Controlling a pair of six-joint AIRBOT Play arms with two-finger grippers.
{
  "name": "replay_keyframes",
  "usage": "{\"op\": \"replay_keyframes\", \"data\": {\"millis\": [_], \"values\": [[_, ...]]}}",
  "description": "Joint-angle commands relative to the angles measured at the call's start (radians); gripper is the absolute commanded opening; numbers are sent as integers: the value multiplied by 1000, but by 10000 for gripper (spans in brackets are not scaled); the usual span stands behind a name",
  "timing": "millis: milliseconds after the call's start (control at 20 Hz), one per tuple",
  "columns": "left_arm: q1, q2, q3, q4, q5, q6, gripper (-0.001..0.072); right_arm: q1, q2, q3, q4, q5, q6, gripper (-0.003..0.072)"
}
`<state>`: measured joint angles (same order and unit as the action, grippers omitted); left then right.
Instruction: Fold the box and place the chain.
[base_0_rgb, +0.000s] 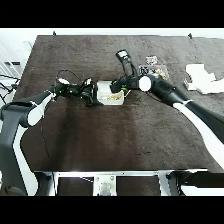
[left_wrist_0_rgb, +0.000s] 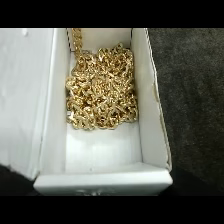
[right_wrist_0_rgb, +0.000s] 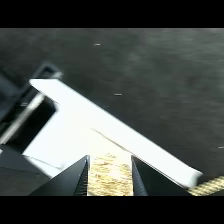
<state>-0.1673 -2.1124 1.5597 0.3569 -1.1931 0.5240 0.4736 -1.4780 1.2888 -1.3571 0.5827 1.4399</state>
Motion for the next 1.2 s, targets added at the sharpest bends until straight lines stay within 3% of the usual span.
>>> {"op": "replay_keyframes", "data": {"millis": [0,50,150,400,850,1000,1100,1150], "values": [[1,0,1,0,0,0,297,-117,72,-18,-58,56,1,302],[1,0,1,0,0,0,297,-171,73,-30,-58,54,12,325],[1,0,1,0,0,0,298,-281,50,-66,-52,15,99,526],[1,0,1,0,0,0,297,-391,-119,-69,150,-177,93,527],[1,0,1,0,0,0,297,-338,-422,169,307,-187,93,514],[1,0,1,0,0,0,297,-328,-453,184,306,-228,93,320],[1,0,1,0,0,0,297,-339,-449,184,298,-230,93,14],[1,0,1,0,0,0,297,-342,-440,184,298,-215,93,11]]}}
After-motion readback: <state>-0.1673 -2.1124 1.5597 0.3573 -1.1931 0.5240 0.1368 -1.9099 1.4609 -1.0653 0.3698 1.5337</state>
